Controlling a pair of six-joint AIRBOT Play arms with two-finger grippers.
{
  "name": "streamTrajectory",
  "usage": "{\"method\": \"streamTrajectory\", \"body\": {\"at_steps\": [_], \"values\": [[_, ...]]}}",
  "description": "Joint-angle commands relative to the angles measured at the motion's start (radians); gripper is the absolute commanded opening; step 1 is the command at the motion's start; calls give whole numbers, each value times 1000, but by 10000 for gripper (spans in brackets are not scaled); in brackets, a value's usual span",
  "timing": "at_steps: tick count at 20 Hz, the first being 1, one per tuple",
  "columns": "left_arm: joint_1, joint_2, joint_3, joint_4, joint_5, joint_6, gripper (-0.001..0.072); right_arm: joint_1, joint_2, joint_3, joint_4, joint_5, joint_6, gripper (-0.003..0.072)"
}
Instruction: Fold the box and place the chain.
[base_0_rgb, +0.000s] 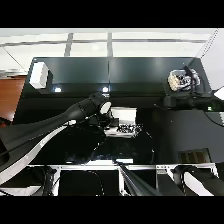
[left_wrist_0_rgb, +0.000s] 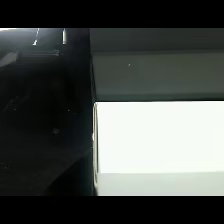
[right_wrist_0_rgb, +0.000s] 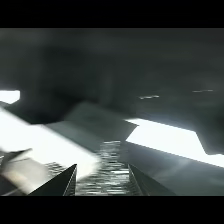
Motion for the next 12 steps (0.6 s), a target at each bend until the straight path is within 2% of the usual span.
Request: {"method": "streamTrajectory", "body": {"at_steps": [1,2,3,4,8,12], "values": [[0,-1,0,0,-15,0,29,-97,2,-2,-238,-99,-51,383],[0,-1,0,0,-15,0,29,-94,-3,-2,-284,-124,-50,386],[0,-1,0,0,-15,0,29,-94,-12,-2,-292,-137,-51,451],[0,-1,0,0,-15,0,29,-93,-24,-2,-283,-135,-56,709],[0,-1,0,0,-14,0,29,-53,-86,-2,-280,-80,-120,720],[0,-1,0,0,-14,0,29,15,-89,-2,-229,-87,-273,720]]}}
